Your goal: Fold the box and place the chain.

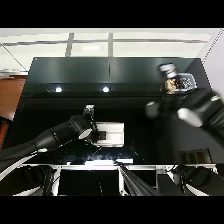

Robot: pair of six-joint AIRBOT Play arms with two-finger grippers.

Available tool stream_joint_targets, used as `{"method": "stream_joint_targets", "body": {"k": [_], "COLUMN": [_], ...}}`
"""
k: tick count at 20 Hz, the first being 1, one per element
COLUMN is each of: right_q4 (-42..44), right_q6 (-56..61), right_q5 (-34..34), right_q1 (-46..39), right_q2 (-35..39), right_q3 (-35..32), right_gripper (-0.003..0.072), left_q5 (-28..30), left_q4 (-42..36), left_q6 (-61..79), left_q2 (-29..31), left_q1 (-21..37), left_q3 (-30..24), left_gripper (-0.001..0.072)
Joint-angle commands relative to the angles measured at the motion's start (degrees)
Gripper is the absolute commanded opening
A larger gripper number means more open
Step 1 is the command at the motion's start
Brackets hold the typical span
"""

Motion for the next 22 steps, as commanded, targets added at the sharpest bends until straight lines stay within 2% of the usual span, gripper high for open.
{"method": "stream_joint_targets", "body": {"k": [1,3,5,6,9,11,13,14,17,18,22], "right_q4": [-5.4,1.9,12.6,15.6,17.7,23.5,31.3,31.8,31.4,31.5,34.0], "right_q6": [-4.6,-7.3,-11.1,-10.9,-7.9,-0.9,0.8,2.7,5.6,6.1,6.1], "right_q5": [-9.8,-19.3,-26.7,-28.3,-24.8,-21.3,-19.5,-17.9,-16.7,-16.9,-19.8], "right_q1": [-17.6,-27.8,-34.0,-35.4,-36.1,-38.3,-40.9,-41.7,-43.7,-44.2,-44.4], "right_q2": [1.5,-1.2,-5.1,-7.9,-19.1,-26.4,-31.7,-33.9,-37.2,-37.9,-40.9], "right_q3": [-2.7,-2.9,-2.3,-1.3,6.5,13.1,17.6,19.2,20.4,20.4,20.4], "right_gripper": [0.0615,0.0720,0.0720,0.0719,0.0709,0.0708,0.0640,0.0640,0.0639,0.0600,0.0599], "left_q5": [-0.7,-1.0,-1.2,-1.6,-2.5,-2.5,-2.6,-2.6,-2.6,-2.5,-2.6], "left_q4": [-0.2,-0.1,-0.2,-0.2,-0.2,-0.2,-0.2,-0.2,-0.1,-0.1,-0.2], "left_q6": [-0.4,-0.4,-0.4,-0.4,-0.5,-0.7,-0.6,-0.7,-0.8,-0.8,-0.8], "left_q2": [0.0,0.0,0.0,0.0,0.0,0.0,0.0,0.0,0.0,0.0,0.0], "left_q1": [0.0,0.0,0.0,0.0,0.0,0.0,0.0,0.0,0.0,0.0,0.0], "left_q3": [0.1,0.1,0.1,0.1,0.1,0.1,0.1,0.1,0.1,0.1,0.1], "left_gripper": [0.0030,0.0030,0.0030,0.0030,0.0030,0.0030,0.0030,0.0030,0.0030,0.0030,0.0030]}}
